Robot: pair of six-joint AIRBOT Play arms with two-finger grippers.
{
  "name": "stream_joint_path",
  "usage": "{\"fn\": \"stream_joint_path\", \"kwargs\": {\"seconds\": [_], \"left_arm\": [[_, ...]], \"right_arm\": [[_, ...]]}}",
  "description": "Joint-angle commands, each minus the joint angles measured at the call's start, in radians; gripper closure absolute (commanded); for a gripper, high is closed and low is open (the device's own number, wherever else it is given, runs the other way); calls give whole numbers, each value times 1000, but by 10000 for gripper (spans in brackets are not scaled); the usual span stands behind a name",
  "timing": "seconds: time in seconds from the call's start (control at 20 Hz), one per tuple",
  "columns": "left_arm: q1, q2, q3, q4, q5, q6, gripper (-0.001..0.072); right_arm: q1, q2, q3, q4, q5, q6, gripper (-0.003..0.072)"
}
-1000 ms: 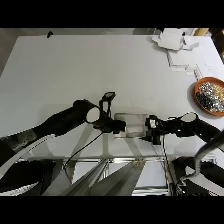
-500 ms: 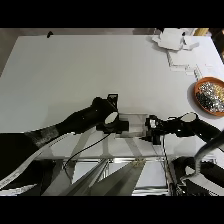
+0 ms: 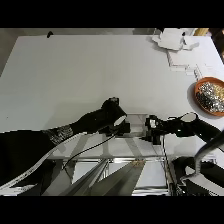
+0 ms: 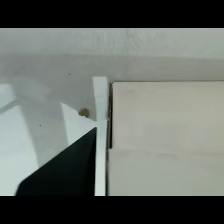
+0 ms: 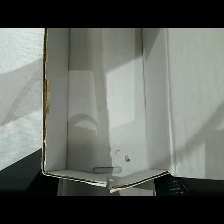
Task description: Fold the box and place the chain.
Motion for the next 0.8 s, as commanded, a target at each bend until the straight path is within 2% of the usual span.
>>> {"fn": "stream_joint_path", "kwargs": {"seconds": [0.0,0.05,0.1,0.15,0.35,0.4,0.45,0.5,0.65,0.75], "left_arm": [[-6,-7,2,6,4,-37,588],[-7,-9,2,5,4,-38,612],[-7,-11,2,4,3,-37,698],[-7,-13,2,2,2,-37,708],[-7,-14,2,5,-1,-37,702],[-7,-14,2,8,0,-37,678],[-7,-14,2,8,0,-37,607],[-7,-14,2,8,1,-36,597],[-7,-14,2,15,5,-37,607],[-7,-14,2,17,7,-37,705]], "right_arm": [[0,1,1,0,0,0,283],[0,1,1,0,0,0,283],[0,1,1,0,0,0,283],[0,1,1,0,0,0,283],[0,1,1,0,0,0,283],[0,1,1,0,0,0,283],[0,1,1,0,0,0,283],[0,1,1,0,0,0,283],[0,1,1,0,0,0,283],[0,1,1,0,0,0,283]]}}
